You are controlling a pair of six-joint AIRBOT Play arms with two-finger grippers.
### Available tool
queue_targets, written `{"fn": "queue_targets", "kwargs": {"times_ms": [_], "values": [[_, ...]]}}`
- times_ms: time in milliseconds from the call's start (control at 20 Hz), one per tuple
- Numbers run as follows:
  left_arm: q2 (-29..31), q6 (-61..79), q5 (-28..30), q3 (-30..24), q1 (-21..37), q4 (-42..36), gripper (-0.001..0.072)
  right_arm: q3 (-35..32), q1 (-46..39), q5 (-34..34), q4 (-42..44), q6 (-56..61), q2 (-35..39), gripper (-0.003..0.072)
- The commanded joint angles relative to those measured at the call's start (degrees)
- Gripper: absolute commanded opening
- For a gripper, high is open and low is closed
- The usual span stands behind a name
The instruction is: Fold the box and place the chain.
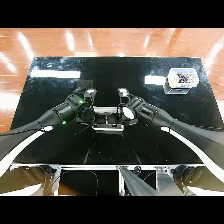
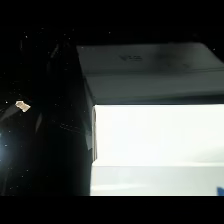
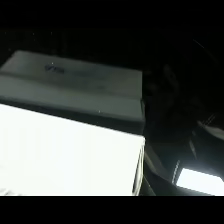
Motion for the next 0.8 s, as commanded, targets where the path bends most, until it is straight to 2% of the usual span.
{"fn": "queue_targets", "kwargs": {"times_ms": [0,150,500,650,750], "values": [[-0.02,-0.17,0.55,0.04,0.07,0.15,0.0022,0.90,-0.24,5.40,-1.55,0.15,0.59,0.0484],[-0.02,-0.17,0.48,0.04,0.07,0.17,0.0021,3.15,-0.35,8.55,-4.61,1.03,0.55,0.0484],[-0.02,-0.17,0.44,0.04,0.07,0.15,0.0022,3.58,-0.61,9.49,-4.04,1.53,-1.66,0.0484],[-0.02,-0.15,0.44,0.04,0.07,0.15,0.0022,4.13,-0.59,12.61,-2.62,-2.73,-0.52,0.0486],[-0.02,-0.15,0.87,0.04,0.07,0.15,0.0021,4.13,0.37,15.37,-3.13,-7.67,3.13,0.0485]]}}
